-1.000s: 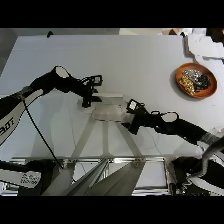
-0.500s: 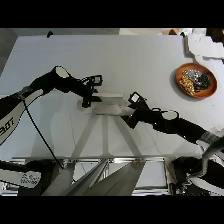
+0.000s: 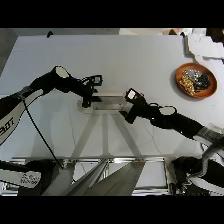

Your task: Fold the box and place the chain.

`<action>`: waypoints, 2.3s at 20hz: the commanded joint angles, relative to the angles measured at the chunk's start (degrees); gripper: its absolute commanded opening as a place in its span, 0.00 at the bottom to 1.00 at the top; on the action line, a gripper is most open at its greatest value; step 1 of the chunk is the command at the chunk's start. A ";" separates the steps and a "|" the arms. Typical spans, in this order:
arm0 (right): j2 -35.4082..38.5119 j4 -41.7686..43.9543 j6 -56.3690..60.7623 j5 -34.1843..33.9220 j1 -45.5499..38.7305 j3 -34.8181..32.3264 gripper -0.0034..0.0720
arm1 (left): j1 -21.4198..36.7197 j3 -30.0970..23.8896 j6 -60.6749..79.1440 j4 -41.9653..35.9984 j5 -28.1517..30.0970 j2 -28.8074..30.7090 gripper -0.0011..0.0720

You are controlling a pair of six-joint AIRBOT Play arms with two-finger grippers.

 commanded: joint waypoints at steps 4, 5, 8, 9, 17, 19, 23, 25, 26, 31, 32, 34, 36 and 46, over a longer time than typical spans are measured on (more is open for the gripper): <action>-1.29 -5.62 7.50 -4.31 0.04 1.07 0.96 | -0.02 -0.02 0.04 0.02 -0.02 -0.04 0.03; -1.29 -7.10 9.88 -4.28 0.04 1.07 0.96 | -0.02 -0.02 0.04 0.02 -0.02 -0.04 0.03; -1.29 -13.99 17.09 -0.46 0.04 1.07 0.96 | -0.02 -0.02 0.04 0.02 -0.02 -0.04 0.03; -1.29 -17.44 19.98 0.52 0.04 1.07 0.96 | -0.02 -0.02 0.04 0.04 0.00 -0.04 0.03; -1.44 -22.12 22.95 -1.75 0.04 1.07 0.96 | -0.02 -0.02 0.04 0.02 0.00 -0.04 0.03; -1.49 -22.14 22.91 -1.84 0.02 1.22 0.96 | -0.02 -0.02 0.04 0.02 -0.02 -0.04 0.03; -2.45 -22.53 22.82 -1.42 -1.73 3.80 0.96 | -0.02 -0.02 0.04 0.02 -0.02 -0.04 0.03; -3.21 -23.34 22.64 -0.13 -3.08 5.66 0.96 | -0.02 -0.02 0.04 0.02 -0.02 -0.04 0.03; -3.32 -25.05 22.56 1.11 -3.30 6.29 0.96 | -0.02 -0.02 0.04 0.02 0.00 -0.04 0.03; -3.34 -31.58 22.25 6.62 -3.30 6.80 0.96 | -0.02 -0.02 0.04 0.02 0.00 -0.04 0.03; -3.45 -31.50 21.18 6.62 -3.30 6.84 0.96 | -0.02 -0.02 0.04 0.04 -0.02 -0.04 0.03; -4.00 -31.10 19.61 6.88 -3.30 7.23 0.96 | -0.02 -0.02 0.04 0.04 -0.02 -0.04 0.03; -5.44 -31.19 19.28 9.09 -3.78 8.83 0.96 | -0.02 -0.02 0.04 0.04 0.00 -0.04 0.03; -9.84 -27.63 10.21 20.52 -6.54 14.16 0.96 | -0.02 -0.02 0.04 0.02 -0.02 -0.04 0.03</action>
